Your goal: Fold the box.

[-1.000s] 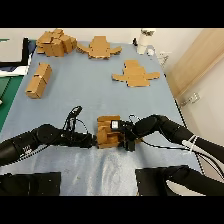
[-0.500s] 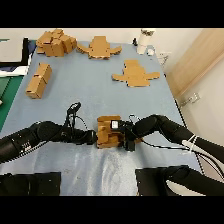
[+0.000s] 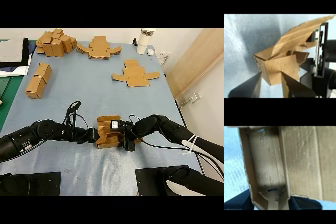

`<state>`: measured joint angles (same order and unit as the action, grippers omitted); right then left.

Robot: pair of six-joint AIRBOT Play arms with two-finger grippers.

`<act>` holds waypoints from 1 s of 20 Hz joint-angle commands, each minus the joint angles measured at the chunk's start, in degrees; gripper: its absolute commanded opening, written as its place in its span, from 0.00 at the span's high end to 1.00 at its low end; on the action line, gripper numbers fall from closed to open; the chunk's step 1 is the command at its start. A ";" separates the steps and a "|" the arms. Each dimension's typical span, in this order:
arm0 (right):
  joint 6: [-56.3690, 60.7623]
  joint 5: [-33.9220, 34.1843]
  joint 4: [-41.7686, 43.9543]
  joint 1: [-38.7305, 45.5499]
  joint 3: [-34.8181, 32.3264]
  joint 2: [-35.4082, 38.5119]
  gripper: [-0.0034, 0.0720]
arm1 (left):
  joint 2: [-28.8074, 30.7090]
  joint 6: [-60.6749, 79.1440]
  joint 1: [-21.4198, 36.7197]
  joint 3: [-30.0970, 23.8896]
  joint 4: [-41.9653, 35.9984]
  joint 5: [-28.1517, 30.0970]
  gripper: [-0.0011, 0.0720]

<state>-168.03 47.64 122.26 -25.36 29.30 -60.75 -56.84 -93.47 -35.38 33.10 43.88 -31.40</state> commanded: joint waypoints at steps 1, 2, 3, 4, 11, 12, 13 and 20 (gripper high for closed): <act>0.02 0.00 0.00 0.02 0.02 0.00 0.29 | -0.98 -0.02 0.00 0.42 -0.02 -1.51 0.41; 0.02 0.00 0.00 0.02 0.02 0.00 0.29 | -1.49 -0.55 0.00 1.03 0.09 -3.17 0.41; 0.02 0.00 0.00 0.02 0.02 0.00 0.29 | -2.21 -1.53 -0.02 2.08 0.31 -4.81 0.41; 0.02 0.00 0.00 0.00 0.02 0.00 0.29 | -3.08 -2.86 -0.42 3.41 1.42 -6.36 0.41; 0.02 0.00 0.00 0.02 0.02 0.00 0.29 | -10.43 -41.99 -11.08 15.63 34.84 -14.95 0.41; 0.02 0.00 0.00 0.00 0.02 0.00 0.29 | -11.26 -45.11 -12.26 16.50 36.76 -16.28 0.41; 0.02 0.00 0.00 0.02 0.02 0.00 0.29 | -12.15 -46.97 -13.22 17.29 37.42 -17.64 0.41; 0.02 0.00 0.00 0.00 0.02 0.00 0.29 | -20.37 -54.36 -18.86 25.77 44.59 -25.42 0.41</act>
